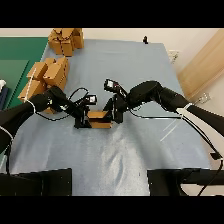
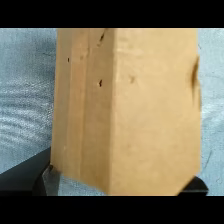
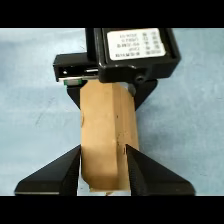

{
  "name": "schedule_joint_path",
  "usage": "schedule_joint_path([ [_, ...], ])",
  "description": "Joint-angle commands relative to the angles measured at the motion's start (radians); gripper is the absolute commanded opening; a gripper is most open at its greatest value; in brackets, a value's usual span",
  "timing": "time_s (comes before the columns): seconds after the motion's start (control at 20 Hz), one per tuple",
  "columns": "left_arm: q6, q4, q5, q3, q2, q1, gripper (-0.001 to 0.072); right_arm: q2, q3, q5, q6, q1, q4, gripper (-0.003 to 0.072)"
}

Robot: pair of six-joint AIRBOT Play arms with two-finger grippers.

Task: Fold the box.

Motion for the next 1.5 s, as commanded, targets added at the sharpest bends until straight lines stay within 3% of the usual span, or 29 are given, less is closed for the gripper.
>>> schedule_joint_path([
  [0.0, -0.002, 0.001, -0.003, 0.000, 0.000, 0.000, 0.0227, 0.005, 0.000, 0.056, -0.030, 0.001, -0.025, 0.0383],
  [0.2, -0.008, 0.000, -0.003, 0.001, 0.000, 0.000, 0.0227, 0.005, 0.000, 0.047, -0.029, 0.001, -0.004, 0.0370],
  [0.35, -0.008, 0.000, -0.005, 0.001, 0.000, -0.001, 0.0227, 0.005, 0.000, -0.041, -0.016, 0.001, 0.048, 0.0383],
  [0.45, -0.008, 0.000, -0.005, 0.001, 0.000, -0.001, 0.0227, 0.005, 0.000, -0.097, 0.027, 0.001, 0.061, 0.0490],
  [0.75, -0.008, 0.000, -0.005, 0.001, 0.000, -0.003, 0.0227, -0.007, 0.000, -0.103, 0.075, 0.001, 0.062, 0.0490],
  [1.1, -0.008, 0.000, -0.016, 0.001, 0.000, -0.003, 0.0227, -0.073, 0.001, -0.084, 0.104, 0.001, 0.062, 0.0465],
  [1.2, -0.008, 0.000, -0.020, 0.001, 0.000, -0.003, 0.0227, -0.073, 0.002, -0.082, 0.104, 0.001, 0.062, 0.0441],
  [1.25, -0.008, 0.000, -0.019, 0.000, 0.000, -0.003, 0.0227, -0.073, 0.002, -0.082, 0.103, 0.001, 0.061, 0.0367],
  [1.3, -0.008, 0.000, -0.019, 0.001, 0.000, -0.003, 0.0227, -0.073, 0.002, -0.078, 0.103, 0.001, 0.055, 0.0344],
  [1.45, -0.008, 0.000, -0.019, 0.001, 0.000, -0.003, 0.0227, -0.072, 0.002, -0.035, 0.091, 0.001, 0.031, 0.0347],
])
